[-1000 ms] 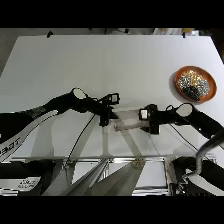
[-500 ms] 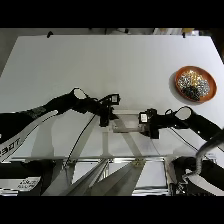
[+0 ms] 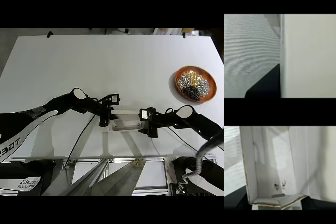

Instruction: Fold the box and place the chain.

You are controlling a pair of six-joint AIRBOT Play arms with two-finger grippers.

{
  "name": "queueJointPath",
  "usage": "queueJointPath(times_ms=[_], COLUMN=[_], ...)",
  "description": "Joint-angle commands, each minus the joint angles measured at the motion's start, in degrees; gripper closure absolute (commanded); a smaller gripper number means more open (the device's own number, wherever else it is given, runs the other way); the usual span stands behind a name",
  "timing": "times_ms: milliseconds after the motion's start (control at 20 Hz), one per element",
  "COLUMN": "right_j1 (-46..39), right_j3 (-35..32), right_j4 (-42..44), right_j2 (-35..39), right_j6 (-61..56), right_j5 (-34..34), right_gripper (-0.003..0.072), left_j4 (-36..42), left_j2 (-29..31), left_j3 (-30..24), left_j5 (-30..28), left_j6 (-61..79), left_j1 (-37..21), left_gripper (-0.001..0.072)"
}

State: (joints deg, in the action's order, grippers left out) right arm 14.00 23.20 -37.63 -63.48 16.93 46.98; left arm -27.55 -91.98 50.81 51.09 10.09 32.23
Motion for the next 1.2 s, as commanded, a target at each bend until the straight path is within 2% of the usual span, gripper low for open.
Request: queueJointPath(times_ms=[0,450,550,1150], right_j1=[-0.44,-0.44,-0.44,-0.44], right_j3=[0.07,0.04,0.04,0.07], right_j4=[0.13,-2.03,-2.05,-2.25], right_j2=[-0.24,-3.39,-3.76,-3.78], right_j6=[-0.11,-0.09,-0.11,-0.11], right_j5=[-0.2,-0.52,-0.5,-0.87], right_gripper=[0.0183,0.0186,0.0267,0.0268], left_j4=[0.04,0.07,0.04,0.07], left_j2=[0.04,0.04,0.04,0.04], left_j3=[0.02,0.02,0.02,0.02], left_j5=[-0.04,-0.04,-0.04,-0.04], left_j6=[-0.02,-0.02,-0.02,-0.02], left_j1=[0.0,0.0,0.0,0.0], left_gripper=[0.0702,0.0702,0.0702,0.0702])
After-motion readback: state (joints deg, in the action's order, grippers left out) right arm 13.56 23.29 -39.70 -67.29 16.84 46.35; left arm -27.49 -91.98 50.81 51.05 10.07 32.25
